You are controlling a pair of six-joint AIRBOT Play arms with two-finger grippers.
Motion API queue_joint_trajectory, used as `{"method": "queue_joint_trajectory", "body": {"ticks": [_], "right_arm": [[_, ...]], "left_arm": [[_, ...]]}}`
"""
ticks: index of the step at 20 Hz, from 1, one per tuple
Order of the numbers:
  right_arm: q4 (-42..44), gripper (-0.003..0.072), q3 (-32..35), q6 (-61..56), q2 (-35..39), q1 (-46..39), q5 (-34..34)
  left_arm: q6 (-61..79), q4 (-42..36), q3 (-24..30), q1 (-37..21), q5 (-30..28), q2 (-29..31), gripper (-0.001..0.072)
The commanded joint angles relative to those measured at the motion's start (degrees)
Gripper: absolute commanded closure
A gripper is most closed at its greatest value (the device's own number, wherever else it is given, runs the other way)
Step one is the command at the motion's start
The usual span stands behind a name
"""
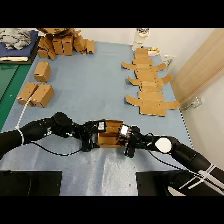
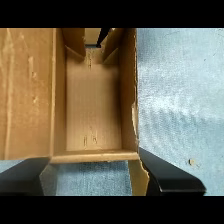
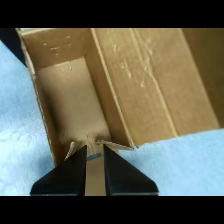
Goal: Fold the box.
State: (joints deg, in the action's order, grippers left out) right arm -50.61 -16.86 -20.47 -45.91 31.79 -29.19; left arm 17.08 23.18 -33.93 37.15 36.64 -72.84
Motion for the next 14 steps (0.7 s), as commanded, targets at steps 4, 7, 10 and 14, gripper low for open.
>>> {"method": "queue_joint_trajectory", "body": {"ticks": [4,7,10,14], "right_arm": [[5.03,0.0355,0.02,2.14,-2.34,1.6,0.79],[4.98,0.0289,0.02,2.14,-2.34,1.6,0.79],[4.96,0.02,0.02,2.14,-2.34,1.57,0.79],[4.79,0.0201,0.02,2.12,-2.34,1.55,0.79]], "left_arm": [[0.02,0.0,-0.04,0.02,-0.02,-0.02,0.0187],[0.02,0.0,-0.04,0.02,0.0,-0.02,0.0187],[0.02,0.0,-0.04,0.02,-0.02,-0.02,0.0187],[0.02,0.0,-0.04,0.02,-0.02,-0.02,0.0187]]}}
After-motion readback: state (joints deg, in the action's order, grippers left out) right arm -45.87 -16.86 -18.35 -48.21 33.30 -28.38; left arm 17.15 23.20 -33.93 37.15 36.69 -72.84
